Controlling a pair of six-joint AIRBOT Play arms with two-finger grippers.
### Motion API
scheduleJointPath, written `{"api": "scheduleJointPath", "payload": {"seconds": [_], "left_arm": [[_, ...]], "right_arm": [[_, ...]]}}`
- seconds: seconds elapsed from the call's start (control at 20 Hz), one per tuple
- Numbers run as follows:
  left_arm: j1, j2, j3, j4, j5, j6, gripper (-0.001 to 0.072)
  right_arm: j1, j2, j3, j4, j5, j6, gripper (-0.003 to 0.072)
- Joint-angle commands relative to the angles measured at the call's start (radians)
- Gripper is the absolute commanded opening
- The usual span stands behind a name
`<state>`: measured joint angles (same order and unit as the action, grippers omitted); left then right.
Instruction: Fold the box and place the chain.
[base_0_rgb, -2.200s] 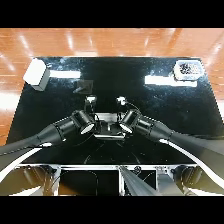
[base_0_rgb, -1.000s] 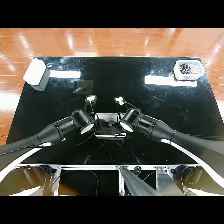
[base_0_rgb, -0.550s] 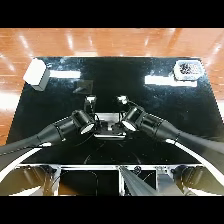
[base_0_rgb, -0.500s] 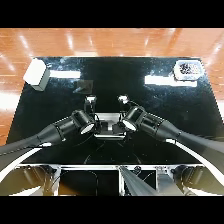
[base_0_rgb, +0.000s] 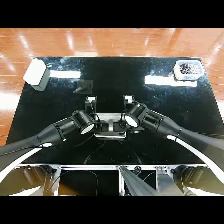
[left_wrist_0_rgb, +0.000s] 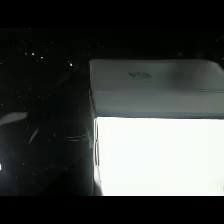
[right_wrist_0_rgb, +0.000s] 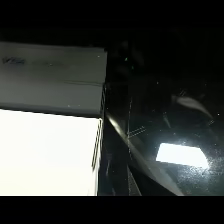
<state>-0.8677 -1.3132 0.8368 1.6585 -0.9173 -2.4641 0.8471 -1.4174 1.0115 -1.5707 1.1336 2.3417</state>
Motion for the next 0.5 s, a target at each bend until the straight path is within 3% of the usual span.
{"api": "scheduleJointPath", "payload": {"seconds": [0.0, 0.45], "left_arm": [[0.000, 0.000, 0.000, 0.001, -0.001, 0.000, 0.0022], [0.000, 0.000, 0.000, 0.001, 0.002, 0.000, 0.0022]], "right_arm": [[-0.032, -0.011, 0.000, 0.029, 0.003, 0.014, 0.0361], [-0.047, -0.026, 0.000, 0.079, -0.024, 0.014, 0.0360]]}}
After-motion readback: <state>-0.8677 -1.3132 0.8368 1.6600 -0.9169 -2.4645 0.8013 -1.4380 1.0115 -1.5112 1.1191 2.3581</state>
